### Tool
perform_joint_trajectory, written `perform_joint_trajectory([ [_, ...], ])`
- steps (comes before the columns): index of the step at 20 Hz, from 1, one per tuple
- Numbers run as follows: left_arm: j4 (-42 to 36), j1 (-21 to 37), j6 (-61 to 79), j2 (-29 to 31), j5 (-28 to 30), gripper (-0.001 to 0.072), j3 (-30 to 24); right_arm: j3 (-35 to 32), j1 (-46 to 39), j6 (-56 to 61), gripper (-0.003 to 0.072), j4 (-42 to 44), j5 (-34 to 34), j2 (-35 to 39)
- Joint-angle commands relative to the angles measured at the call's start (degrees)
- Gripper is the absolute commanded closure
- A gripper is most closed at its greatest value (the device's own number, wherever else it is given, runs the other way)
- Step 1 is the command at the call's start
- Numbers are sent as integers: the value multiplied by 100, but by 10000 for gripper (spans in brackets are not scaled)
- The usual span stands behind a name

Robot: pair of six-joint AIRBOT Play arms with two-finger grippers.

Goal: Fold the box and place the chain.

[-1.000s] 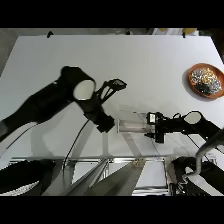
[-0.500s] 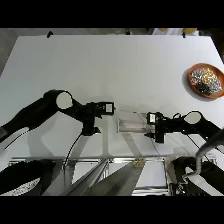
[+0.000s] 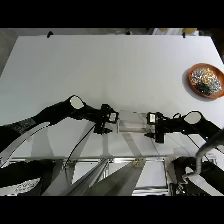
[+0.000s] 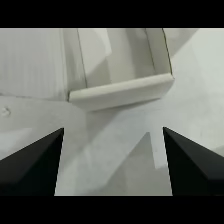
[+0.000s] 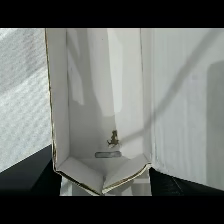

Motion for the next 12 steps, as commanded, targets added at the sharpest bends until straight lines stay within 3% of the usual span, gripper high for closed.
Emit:
perform_joint_trajectory([
  [1,-367,-57,354,-90,-114,9,-9,0,-2,0,278,-2,2,4],
  [12,-918,-181,337,-260,-299,7,-26,0,-2,0,278,0,4,4],
])
